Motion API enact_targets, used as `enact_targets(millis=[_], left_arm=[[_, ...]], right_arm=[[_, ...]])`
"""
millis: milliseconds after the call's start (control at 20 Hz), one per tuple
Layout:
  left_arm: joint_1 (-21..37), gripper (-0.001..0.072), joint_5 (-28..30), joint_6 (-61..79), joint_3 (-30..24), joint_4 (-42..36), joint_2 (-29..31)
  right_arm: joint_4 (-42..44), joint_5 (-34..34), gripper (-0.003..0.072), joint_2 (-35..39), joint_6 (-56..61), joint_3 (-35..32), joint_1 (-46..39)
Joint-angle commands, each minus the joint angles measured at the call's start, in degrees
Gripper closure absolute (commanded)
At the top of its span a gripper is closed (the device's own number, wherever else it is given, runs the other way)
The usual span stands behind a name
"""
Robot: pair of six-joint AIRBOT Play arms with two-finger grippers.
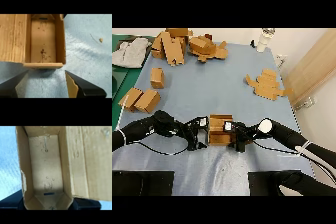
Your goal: Fold the box.
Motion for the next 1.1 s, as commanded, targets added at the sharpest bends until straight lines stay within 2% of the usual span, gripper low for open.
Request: enact_targets(millis=[0, 500, 800, 1000, 1050], left_arm=[[-1.5, 0.0012, 3.0, -1.2, 0.3, -0.3, 0.0], [-6.6, 0.0012, 7.2, -1.0, 1.3, -1.5, -0.3], [-8.6, 0.0014, 7.5, -1.1, 1.6, -2.2, -2.0], [-8.5, 0.0015, 11.4, -5.3, 1.6, -2.1, -2.0], [-8.5, 0.0066, 11.7, -5.5, 1.6, -2.1, -2.0]], right_arm=[[0.0, -0.6, 0.0107, 0.0, 0.0, 0.1, 0.0], [0.0, -0.9, 0.0108, 0.0, 0.0, 0.1, 0.0], [0.0, -0.9, 0.0108, 0.0, 0.0, 0.1, 0.0], [0.0, -0.9, 0.0107, 0.0, 0.0, 0.1, 0.0], [0.0, -0.9, 0.0107, 0.0, 0.0, 0.1, 0.0]])
